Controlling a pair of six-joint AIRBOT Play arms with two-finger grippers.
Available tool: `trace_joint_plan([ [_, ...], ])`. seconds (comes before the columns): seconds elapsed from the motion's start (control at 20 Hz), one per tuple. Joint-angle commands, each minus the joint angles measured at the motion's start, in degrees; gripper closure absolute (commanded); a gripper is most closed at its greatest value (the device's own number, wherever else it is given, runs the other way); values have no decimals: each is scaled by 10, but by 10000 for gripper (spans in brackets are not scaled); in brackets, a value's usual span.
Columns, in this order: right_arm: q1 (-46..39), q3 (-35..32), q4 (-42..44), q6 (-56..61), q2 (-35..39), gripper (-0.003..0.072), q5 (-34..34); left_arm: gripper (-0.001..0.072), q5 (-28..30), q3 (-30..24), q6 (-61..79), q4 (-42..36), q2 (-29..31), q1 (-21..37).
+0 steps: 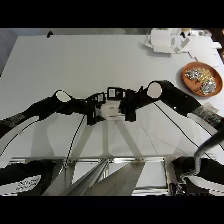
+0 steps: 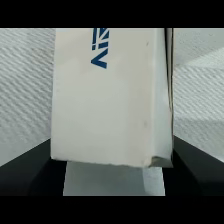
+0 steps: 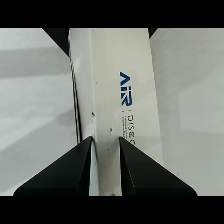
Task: Fold the box and place the chain.
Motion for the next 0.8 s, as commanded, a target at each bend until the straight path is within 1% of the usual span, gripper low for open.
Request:
trace_joint_plan([
  [0.0, 1, 0, -31, 19, 0, 541, -5, 259, -2, 0, 0, 0, 0, 0],
  [0.1, 0, 0, -49, 43, 0, 533, -3, 259, -2, 0, 0, 0, 0, 0],
  [0.15, 1, 0, -48, 46, 1, 500, -2, 259, -2, 0, 0, 0, 0, 0],
  [0.2, 1, 0, -47, 46, 3, 487, -1, 259, -2, 0, 0, 0, 0, 0],
  [0.3, 1, 0, -34, 46, 10, 375, -1, 259, -2, 0, 0, 0, 0, 0],
  [0.35, 1, 0, -26, 46, 15, 351, -1, 259, -2, 0, 0, 0, 0, 0],
  [0.6, 1, 0, 37, 39, 27, 345, -8, 259, -2, 0, 0, 0, 0, 0],
  [0.75, 5, 0, 128, -31, 26, 335, -25, 259, -2, 0, 0, 0, 0, 0],
])
